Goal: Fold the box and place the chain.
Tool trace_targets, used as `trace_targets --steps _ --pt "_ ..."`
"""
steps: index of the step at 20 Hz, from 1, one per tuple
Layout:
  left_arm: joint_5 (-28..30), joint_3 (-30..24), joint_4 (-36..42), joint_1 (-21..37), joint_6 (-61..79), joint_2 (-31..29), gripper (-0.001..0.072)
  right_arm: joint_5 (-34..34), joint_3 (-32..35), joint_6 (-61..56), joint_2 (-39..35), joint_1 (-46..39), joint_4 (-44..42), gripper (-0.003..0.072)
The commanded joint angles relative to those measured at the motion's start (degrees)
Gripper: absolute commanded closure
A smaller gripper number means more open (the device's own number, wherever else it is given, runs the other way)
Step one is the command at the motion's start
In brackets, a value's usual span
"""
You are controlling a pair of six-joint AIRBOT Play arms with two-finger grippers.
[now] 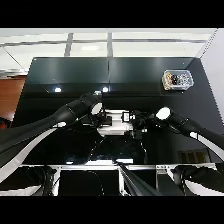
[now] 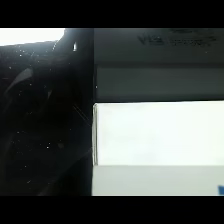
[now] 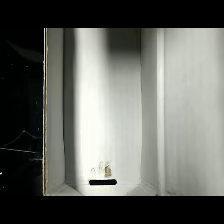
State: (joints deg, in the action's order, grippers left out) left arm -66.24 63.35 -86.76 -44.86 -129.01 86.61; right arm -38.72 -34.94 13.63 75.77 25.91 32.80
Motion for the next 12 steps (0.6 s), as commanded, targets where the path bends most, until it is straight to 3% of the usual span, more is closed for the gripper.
trace_targets --steps 1,2,8,12 --pt "0.20 0.07 0.22 -0.09 -0.15 0.04 0.0686 0.22 -0.04 -0.37 0.04 0.04 0.04 0.0304" --pt "0.15 0.07 0.26 -0.09 -0.15 0.04 0.0687 0.48 -0.07 -1.07 0.00 0.04 0.09 -0.0025" --pt "0.15 0.07 0.48 -0.07 -0.17 0.04 0.0685 -4.76 -0.09 -5.70 -6.73 -0.85 9.53 -0.0020" --pt "0.17 0.07 0.50 -0.07 -0.17 0.04 0.0685 -5.03 -0.09 -5.70 -7.17 -0.92 10.73 0.0011"
